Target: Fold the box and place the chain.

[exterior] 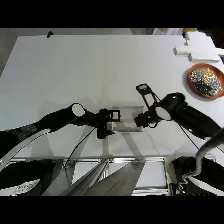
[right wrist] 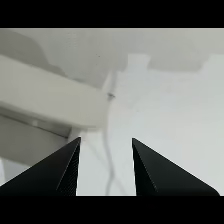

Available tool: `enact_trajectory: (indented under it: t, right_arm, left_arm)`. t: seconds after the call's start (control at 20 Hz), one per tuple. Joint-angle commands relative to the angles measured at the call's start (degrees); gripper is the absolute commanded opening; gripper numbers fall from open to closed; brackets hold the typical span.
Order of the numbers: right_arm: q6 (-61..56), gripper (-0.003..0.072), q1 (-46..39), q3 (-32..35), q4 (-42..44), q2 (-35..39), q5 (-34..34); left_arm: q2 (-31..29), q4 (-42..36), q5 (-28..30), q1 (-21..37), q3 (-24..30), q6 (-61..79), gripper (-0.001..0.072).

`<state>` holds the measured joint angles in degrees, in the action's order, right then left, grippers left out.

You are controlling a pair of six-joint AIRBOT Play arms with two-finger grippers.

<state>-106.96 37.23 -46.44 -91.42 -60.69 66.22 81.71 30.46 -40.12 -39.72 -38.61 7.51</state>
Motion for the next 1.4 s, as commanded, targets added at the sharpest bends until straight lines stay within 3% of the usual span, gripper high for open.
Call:
enact_trajectory:
  t: [0.0, 0.1, 0.3, 0.45, 0.55, 0.7, 0.95, 1.35]
  right_arm:
    - [7.63, 0.0240, -5.79, -4.81, -1.38, 8.17, 4.98]
    - [12.37, 0.0234, -14.38, -11.04, -1.84, 8.50, 7.06]
    - [20.17, 0.0173, -38.23, -19.76, -0.33, 7.13, 0.90]
    - [23.93, 0.0173, -55.34, -25.31, 8.26, -0.07, -3.02]
    - [26.29, 0.0173, -62.16, -29.44, 13.44, -7.50, -4.70]
    - [27.54, 0.0175, -67.25, -34.40, 13.03, -18.49, -4.79]
    - [30.58, 0.0179, -68.30, -34.69, 9.75, -30.27, -9.09]
    - [32.02, 0.0200, -68.26, -34.69, 8.90, -38.86, -12.52]
  left_arm:
    - [-0.02, 0.00, 0.00, 0.00, 0.02, -0.04, 0.0180]
    - [-0.02, 0.00, 0.02, 0.00, 0.02, -0.04, 0.0180]
    - [-0.02, 0.00, 0.02, 0.00, 0.02, -0.04, 0.0180]
    - [-0.02, 0.00, 0.02, 0.00, 0.02, -0.04, 0.0180]
    - [-0.02, 0.00, 0.02, 0.00, 0.02, -0.04, 0.0180]
    - [-0.02, 0.00, 0.02, 0.00, 0.02, -0.04, 0.0180]
    - [-0.02, 0.00, 0.02, 0.00, 0.02, -0.04, 0.0180]
    - [-0.02, 0.00, 0.02, 0.00, 0.02, -0.04, 0.0180]
